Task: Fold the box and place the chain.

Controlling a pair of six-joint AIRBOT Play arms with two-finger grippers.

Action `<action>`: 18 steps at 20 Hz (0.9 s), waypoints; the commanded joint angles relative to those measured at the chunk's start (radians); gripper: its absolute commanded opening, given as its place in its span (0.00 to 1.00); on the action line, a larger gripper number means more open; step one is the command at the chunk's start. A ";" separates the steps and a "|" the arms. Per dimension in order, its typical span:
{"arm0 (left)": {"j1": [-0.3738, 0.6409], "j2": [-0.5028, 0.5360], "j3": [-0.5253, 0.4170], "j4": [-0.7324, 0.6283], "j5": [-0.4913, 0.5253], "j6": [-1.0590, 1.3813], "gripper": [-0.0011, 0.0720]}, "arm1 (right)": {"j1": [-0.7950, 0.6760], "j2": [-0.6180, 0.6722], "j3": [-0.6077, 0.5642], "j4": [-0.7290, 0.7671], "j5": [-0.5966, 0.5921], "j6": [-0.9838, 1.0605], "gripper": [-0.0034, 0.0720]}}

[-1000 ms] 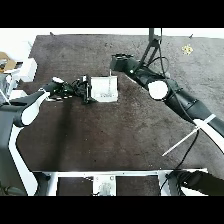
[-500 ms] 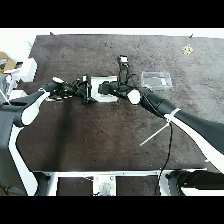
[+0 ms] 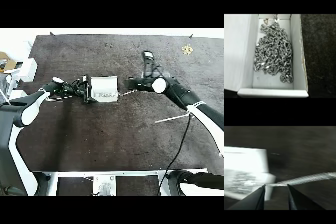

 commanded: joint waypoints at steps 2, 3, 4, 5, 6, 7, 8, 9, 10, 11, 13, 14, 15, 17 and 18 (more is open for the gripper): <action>0.000 0.001 0.000 0.000 0.000 0.000 0.49 | -0.182 -0.094 -0.073 0.027 -0.061 0.077 0.47; 0.000 0.001 0.000 0.000 0.000 0.000 0.49 | -0.191 -0.128 -0.073 0.072 -0.100 0.075 0.47; 0.000 0.001 0.000 0.000 0.000 0.000 0.49 | -0.189 -0.158 -0.072 0.112 -0.143 0.065 0.47; 0.000 0.001 0.000 0.000 0.000 0.000 0.49 | -0.182 -0.183 -0.070 0.145 -0.181 0.066 0.47; 0.000 0.001 0.000 0.000 0.000 0.000 0.49 | -0.171 -0.202 -0.068 0.167 -0.223 0.066 0.47; 0.000 0.001 0.000 0.000 0.000 0.000 0.49 | -0.159 -0.218 -0.061 0.186 -0.252 0.066 0.47; 0.000 0.001 0.000 0.000 0.000 0.000 0.49 | -0.148 -0.234 -0.047 0.198 -0.272 0.066 0.47; 0.000 0.001 0.000 0.000 0.000 0.000 0.49 | -0.139 -0.251 -0.030 0.200 -0.282 0.066 0.47; 0.000 0.001 0.000 0.000 0.000 0.000 0.49 | -0.134 -0.273 -0.006 0.209 -0.283 0.067 0.47; 0.000 0.001 0.000 0.000 0.000 0.000 0.48 | -0.132 -0.295 0.016 0.232 -0.283 0.066 0.47; 0.000 0.001 0.000 0.000 0.000 0.000 0.49 | -0.130 -0.307 0.038 0.234 -0.280 0.066 0.15; 0.000 0.001 0.000 0.000 0.001 0.000 0.49 | -0.126 -0.294 0.040 0.229 -0.275 0.065 0.04; 0.000 0.001 0.000 0.000 0.000 0.000 0.49 | -0.120 -0.270 0.040 0.218 -0.261 0.062 0.04; 0.000 0.001 0.000 0.000 -0.001 0.000 0.49 | -0.095 -0.184 0.040 0.198 -0.219 0.013 0.04; 0.000 0.001 0.000 0.000 -0.001 0.000 0.49 | -0.072 -0.122 0.040 0.199 -0.208 -0.024 0.04</action>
